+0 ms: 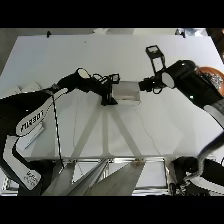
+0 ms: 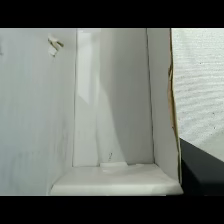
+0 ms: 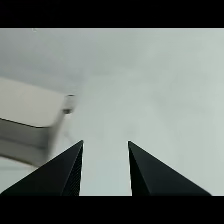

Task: Fold the box and place the chain.

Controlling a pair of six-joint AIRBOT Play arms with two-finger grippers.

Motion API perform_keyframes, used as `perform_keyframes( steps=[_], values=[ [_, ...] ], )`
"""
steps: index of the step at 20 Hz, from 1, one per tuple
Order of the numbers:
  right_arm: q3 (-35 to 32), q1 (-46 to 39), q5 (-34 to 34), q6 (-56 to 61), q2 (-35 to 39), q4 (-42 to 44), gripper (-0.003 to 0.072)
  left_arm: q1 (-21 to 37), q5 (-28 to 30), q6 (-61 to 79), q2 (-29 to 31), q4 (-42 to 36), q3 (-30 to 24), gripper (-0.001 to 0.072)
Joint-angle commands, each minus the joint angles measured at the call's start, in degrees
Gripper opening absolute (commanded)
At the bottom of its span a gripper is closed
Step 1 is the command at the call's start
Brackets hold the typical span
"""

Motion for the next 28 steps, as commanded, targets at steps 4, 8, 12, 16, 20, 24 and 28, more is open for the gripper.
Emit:
perform_keyframes(
  steps=[4, 8, 12, 16, 20, 24, 28],
  values=[
    [0.02, -16.02, 3.37, -8.48, 4.59, -10.67, 0.0320, 0.02, 0.02, 0.02, 0.00, 0.00, 0.07, 0.0419],
    [0.00, -33.31, 2.03, -17.53, 2.91, -6.45, 0.0330, 0.02, 0.02, 0.02, 0.00, 0.00, 0.07, 0.0419],
    [0.02, -48.50, -3.06, -19.67, -1.62, -0.50, 0.0340, 0.02, 0.02, 0.02, 0.00, 0.00, 0.07, 0.0419],
    [0.00, -55.52, -5.42, -23.17, -9.01, -0.26, 0.0341, 0.02, 0.02, 0.02, 0.00, 0.00, 0.07, 0.0419],
    [0.02, -56.65, -10.97, -23.15, -14.27, 0.04, 0.0340, 0.02, 0.02, 0.02, 0.00, 0.00, 0.07, 0.0419],
    [0.02, -56.65, -13.75, -23.17, -18.93, 3.89, 0.0340, 0.02, 0.02, 0.02, 0.00, 0.00, 0.07, 0.0419],
    [0.02, -56.59, -15.61, -23.34, -21.33, 7.85, 0.0128, 0.02, 0.02, 0.02, 0.00, 0.00, 0.07, 0.0419]
  ],
)
